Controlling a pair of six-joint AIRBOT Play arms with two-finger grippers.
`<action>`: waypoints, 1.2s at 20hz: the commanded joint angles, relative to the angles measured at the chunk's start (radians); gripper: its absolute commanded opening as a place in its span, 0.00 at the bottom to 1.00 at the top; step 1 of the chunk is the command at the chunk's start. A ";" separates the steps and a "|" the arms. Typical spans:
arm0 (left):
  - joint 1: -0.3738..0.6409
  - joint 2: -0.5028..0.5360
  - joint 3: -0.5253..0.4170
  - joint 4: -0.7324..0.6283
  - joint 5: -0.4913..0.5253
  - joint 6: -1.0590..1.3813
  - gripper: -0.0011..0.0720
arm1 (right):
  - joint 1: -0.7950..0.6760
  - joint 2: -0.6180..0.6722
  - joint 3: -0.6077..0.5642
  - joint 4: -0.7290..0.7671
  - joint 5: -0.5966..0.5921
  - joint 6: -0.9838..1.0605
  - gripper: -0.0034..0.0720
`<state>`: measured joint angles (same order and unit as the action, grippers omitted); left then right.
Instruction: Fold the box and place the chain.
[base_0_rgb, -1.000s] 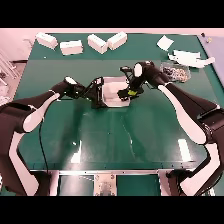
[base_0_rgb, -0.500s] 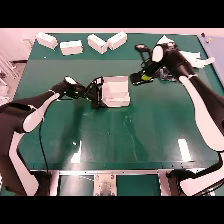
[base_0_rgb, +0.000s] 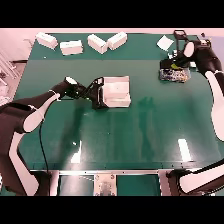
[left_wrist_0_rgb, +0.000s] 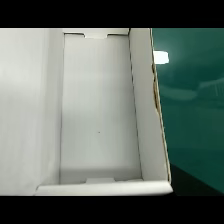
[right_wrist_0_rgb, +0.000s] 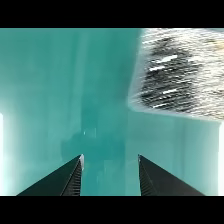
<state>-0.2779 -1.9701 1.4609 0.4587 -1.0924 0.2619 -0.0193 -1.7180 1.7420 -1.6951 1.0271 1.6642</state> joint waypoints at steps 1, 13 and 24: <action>0.000 0.000 0.000 0.000 0.001 0.000 0.66 | -0.094 -0.056 0.001 0.004 -0.077 -0.001 0.57; 0.000 0.000 0.000 0.000 0.001 0.000 0.66 | -0.138 -0.189 0.003 0.156 -0.285 -0.116 0.49; 0.000 0.000 0.000 0.000 0.000 0.000 0.66 | -0.138 -0.272 0.043 0.222 -0.291 -0.159 0.41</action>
<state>-0.2775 -1.9701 1.4609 0.4587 -1.0912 0.2619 -0.1581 -1.9717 1.7786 -1.4803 0.7345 1.5116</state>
